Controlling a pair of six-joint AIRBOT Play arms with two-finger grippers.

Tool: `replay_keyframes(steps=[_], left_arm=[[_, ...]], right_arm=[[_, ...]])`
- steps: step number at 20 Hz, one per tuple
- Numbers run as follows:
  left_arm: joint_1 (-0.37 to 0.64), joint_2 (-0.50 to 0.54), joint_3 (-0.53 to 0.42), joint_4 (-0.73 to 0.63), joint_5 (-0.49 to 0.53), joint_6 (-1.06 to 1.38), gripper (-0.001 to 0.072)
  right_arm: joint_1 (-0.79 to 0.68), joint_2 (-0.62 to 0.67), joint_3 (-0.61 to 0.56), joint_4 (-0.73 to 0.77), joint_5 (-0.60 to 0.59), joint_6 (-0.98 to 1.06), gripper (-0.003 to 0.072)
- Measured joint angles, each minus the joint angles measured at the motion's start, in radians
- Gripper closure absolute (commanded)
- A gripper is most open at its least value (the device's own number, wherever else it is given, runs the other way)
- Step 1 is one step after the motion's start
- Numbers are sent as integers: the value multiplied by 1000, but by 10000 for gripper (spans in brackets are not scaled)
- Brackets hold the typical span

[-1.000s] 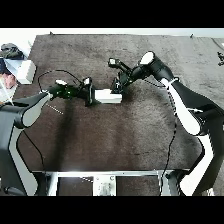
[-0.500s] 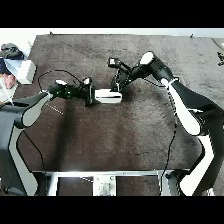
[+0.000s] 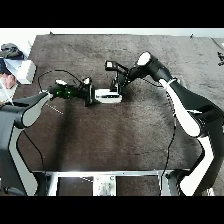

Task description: Fold the box and place the chain.

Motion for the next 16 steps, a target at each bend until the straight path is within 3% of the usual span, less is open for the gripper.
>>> replay_keyframes(steps=[16], left_arm=[[0, 0, 0, 1, 0, 0, 236]], right_arm=[[15, -9, -2, -53, 11, 15, 581]])
